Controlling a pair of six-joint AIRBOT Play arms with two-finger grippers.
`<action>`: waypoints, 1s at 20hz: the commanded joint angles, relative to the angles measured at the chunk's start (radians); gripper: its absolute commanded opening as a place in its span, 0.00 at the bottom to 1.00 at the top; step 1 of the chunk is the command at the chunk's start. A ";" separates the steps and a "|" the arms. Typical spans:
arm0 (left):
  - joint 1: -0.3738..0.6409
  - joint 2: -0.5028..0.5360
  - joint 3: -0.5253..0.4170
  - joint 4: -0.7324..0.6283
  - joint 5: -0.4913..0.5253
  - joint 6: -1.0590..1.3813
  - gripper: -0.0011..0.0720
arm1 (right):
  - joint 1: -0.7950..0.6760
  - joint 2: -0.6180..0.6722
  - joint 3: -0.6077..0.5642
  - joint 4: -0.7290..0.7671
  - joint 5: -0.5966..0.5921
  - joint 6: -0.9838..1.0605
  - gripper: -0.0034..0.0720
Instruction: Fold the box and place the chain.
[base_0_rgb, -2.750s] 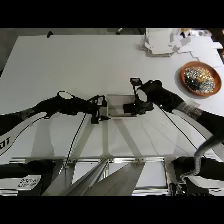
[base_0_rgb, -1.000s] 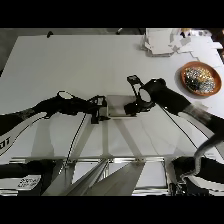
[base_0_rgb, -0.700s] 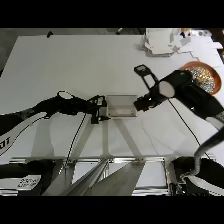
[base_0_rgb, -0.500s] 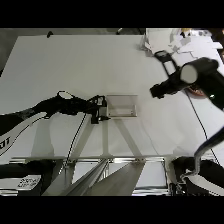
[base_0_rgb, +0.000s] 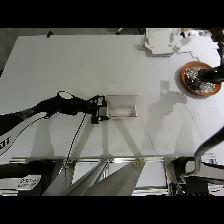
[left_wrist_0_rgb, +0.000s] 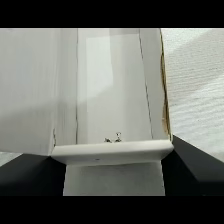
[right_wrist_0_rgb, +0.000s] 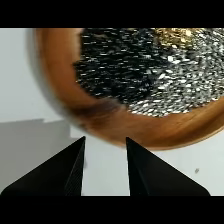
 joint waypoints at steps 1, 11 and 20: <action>0.000 0.000 0.001 0.000 0.000 0.000 0.26 | -0.056 -0.103 0.010 0.038 -0.066 -0.041 0.44; 0.000 0.000 0.001 0.000 0.000 0.000 0.26 | -0.045 -0.180 0.010 0.066 -0.161 -0.001 0.36; 0.000 0.000 0.001 0.000 0.000 0.000 0.26 | -0.046 -0.194 0.011 0.066 -0.175 0.024 0.07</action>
